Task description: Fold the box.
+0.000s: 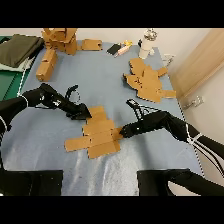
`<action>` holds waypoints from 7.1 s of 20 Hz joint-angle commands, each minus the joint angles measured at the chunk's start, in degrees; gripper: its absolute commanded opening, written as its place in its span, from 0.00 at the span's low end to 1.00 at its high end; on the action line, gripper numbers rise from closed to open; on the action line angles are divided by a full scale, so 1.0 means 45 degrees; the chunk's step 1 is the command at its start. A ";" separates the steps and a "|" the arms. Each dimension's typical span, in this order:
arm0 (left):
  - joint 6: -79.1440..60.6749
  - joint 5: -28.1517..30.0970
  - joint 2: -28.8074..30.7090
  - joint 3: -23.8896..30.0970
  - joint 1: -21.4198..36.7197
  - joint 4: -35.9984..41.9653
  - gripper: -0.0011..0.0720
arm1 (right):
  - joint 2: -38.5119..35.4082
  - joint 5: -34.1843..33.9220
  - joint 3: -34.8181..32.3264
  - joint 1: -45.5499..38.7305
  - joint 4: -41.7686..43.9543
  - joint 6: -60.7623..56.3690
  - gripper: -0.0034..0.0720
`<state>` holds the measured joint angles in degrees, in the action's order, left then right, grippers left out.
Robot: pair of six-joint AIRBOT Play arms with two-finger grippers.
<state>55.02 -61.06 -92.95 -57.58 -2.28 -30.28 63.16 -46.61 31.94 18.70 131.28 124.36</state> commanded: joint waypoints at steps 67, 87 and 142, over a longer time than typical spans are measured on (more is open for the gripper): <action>-2.0385 0.3453 0.3449 0.4265 -0.4027 0.7159 0.03 | -0.1268 0.0214 0.1452 0.2059 -0.8422 -1.4362 0.05; -2.1648 0.4454 0.3823 0.4804 -0.4104 0.7082 0.03 | -0.1268 0.0058 0.1457 0.1870 -1.3789 -1.9861 0.05; -1.7248 0.2254 0.4459 0.5124 -0.4080 0.4818 0.03 | -0.1243 -0.0189 0.1452 0.1899 -1.3542 -1.9045 0.05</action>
<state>-23.24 -51.05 -73.08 -34.52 -20.67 -8.27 57.54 -47.24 38.52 27.20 70.35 38.59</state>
